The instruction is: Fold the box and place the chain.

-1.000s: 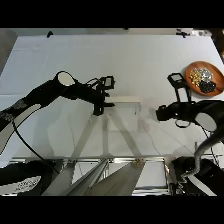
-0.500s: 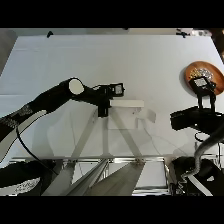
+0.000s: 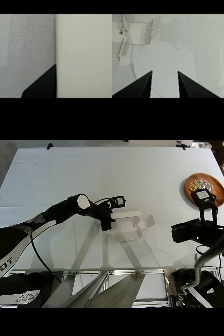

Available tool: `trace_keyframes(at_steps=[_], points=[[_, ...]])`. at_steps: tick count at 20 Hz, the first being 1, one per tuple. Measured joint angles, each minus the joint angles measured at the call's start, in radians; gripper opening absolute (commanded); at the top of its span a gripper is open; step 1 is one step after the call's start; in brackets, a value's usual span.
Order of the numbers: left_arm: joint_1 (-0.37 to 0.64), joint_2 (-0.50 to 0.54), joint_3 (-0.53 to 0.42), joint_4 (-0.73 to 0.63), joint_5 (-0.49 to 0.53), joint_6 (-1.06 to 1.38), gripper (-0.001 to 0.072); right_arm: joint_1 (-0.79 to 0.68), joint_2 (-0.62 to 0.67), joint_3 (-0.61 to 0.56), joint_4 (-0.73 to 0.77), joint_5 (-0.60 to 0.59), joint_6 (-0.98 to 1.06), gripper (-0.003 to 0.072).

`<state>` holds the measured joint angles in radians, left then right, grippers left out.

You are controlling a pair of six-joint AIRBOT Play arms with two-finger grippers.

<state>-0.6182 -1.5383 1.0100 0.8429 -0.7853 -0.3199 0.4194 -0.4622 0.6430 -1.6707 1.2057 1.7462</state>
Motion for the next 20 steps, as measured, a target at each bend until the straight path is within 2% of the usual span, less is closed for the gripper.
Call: trace_keyframes(at_steps=[9, 20], points=[[0.000, -0.018, 0.000, -0.159, -0.007, 0.243, 0.0003, 0.000, 0.000, 0.000, 0.000, -0.042, 0.000, 0.0363], [-0.018, -0.058, 0.000, -0.177, -0.052, 0.338, 0.0004, 0.000, 0.000, 0.000, 0.000, -0.046, 0.001, 0.0363]])
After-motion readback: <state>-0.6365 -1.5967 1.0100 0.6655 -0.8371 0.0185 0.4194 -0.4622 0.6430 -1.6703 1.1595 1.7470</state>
